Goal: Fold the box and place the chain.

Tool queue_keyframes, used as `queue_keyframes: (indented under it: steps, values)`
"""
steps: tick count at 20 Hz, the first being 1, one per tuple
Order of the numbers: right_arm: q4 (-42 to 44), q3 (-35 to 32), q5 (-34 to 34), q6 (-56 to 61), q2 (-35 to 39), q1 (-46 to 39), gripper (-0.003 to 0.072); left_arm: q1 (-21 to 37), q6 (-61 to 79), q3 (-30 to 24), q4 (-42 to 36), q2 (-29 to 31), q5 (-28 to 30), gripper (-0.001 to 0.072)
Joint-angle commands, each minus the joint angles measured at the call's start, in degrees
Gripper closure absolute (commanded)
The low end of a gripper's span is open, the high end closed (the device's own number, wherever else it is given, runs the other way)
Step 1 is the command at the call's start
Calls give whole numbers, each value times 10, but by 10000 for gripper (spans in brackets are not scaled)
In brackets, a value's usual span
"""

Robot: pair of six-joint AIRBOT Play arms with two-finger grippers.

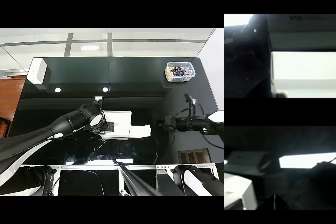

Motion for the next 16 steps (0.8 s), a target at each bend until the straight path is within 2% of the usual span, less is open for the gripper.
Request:
queue_keyframes:
  steps: [1, 5, 10, 11, 12, 13, 16]
  values:
    - [92, -41, 3, -4, -63, 36, 676, 0, 0, 1, 0, 0, 0, 684]
    - [109, -31, -56, -22, -103, 154, 676, 0, 0, 1, 0, 0, 0, 684]
    - [119, 32, -4, -45, -104, 181, 670, 0, 0, 1, 0, 0, 0, 684]
    - [123, 42, 9, -45, -104, 182, 497, 0, 0, 1, 0, 0, 0, 684]
    - [132, 47, 22, -45, -104, 183, 224, 0, 0, 1, 0, 0, 0, 684]
    - [149, 48, 33, -45, -104, 183, 110, 0, 0, 1, 0, 0, 0, 684]
    - [175, 48, 39, -54, -104, 193, 116, 0, 0, 1, 0, 0, 2, 684]
